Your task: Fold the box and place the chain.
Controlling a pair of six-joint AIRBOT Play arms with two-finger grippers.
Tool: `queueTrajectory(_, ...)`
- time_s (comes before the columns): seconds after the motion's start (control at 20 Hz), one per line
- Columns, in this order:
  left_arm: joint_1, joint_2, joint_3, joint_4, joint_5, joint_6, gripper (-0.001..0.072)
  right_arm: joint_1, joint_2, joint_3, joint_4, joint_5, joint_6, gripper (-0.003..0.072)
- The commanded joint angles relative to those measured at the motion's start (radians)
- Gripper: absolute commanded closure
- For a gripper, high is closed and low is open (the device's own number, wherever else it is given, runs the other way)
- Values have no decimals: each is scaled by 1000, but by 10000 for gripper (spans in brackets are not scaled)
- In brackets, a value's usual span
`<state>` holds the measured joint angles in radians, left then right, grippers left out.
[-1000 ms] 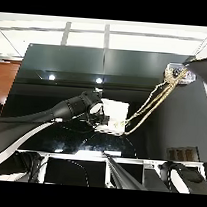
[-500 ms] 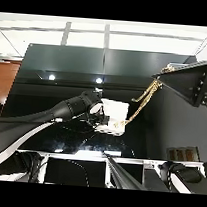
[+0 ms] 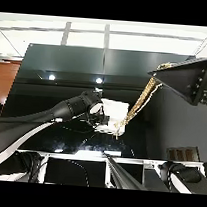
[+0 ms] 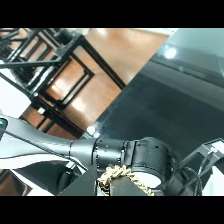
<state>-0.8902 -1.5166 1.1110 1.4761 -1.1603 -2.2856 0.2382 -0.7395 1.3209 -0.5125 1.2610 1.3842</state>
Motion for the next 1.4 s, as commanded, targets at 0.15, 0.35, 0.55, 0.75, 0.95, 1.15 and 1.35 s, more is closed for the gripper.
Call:
queueTrajectory(0.15,0,1,0,0,0,0,680,24,-24,-5,-122,23,32,678)
queueTrajectory(0.35,1,1,0,0,0,0,679,35,-41,-101,-135,10,37,677)
queueTrajectory(0.55,0,1,0,0,0,0,679,63,-53,-225,-136,-13,37,678)
queueTrajectory(0.75,0,1,0,0,0,0,679,126,-62,-401,-135,-100,37,677)
queueTrajectory(0.95,0,1,0,0,0,0,680,154,-87,-569,-152,-202,48,676)
queueTrajectory(1.15,0,1,0,0,0,0,679,150,-113,-620,-185,-233,60,546)
queueTrajectory(1.35,0,1,0,0,0,0,680,-28,-111,-614,-261,-186,74,232)
